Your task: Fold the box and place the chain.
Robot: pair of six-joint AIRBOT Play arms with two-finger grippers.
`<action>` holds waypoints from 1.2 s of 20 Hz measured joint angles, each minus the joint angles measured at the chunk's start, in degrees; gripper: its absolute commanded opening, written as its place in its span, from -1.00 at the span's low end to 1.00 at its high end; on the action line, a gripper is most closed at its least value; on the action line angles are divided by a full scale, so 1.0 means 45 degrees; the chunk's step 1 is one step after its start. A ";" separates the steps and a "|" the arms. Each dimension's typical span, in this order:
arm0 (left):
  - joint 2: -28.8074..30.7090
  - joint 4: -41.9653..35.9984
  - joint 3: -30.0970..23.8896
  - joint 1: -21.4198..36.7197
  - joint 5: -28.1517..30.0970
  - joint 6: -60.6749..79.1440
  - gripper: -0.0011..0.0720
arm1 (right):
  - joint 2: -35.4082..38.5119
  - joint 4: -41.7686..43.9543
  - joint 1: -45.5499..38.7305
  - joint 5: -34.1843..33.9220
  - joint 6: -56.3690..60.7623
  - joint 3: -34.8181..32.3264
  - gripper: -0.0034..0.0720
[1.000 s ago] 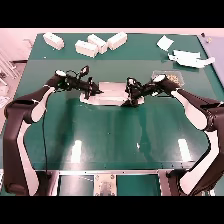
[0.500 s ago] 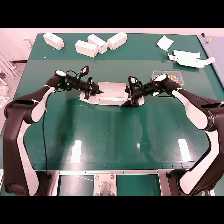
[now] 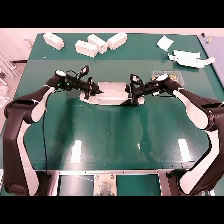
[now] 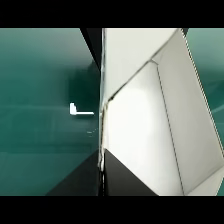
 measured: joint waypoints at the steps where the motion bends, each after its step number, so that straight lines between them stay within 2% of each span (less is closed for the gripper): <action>1: 0.0000 0.0000 0.0000 0.0000 0.0000 0.0000 -0.91 | 0.0000 0.0010 0.0000 0.0000 0.0010 0.0000 0.94; 3: 0.0000 -0.0005 0.0000 0.0000 0.0000 -0.0005 -0.91 | 0.0000 0.0029 0.0000 -0.0005 0.0015 0.0000 0.93; 5: 0.0000 0.0000 0.0000 0.0000 -0.0005 0.0000 -0.91 | 0.0000 0.0044 0.0000 -0.0015 0.0024 0.0000 0.83; 16: 0.0000 -0.0005 0.0000 -0.0005 -0.0005 -0.0005 -0.91 | -0.0151 -0.0253 0.0005 -0.0340 0.0112 0.0005 0.79; 17: 0.0000 -0.0005 0.0000 -0.0005 -0.0010 -0.0005 -0.91 | -0.0155 -0.0277 0.0010 -0.0374 0.0107 0.0005 0.65; 24: 0.0000 0.0000 0.0000 -0.0005 -0.0019 -0.0005 -0.91 | -0.0170 -0.0335 0.0019 -0.0452 -0.0063 0.0005 0.69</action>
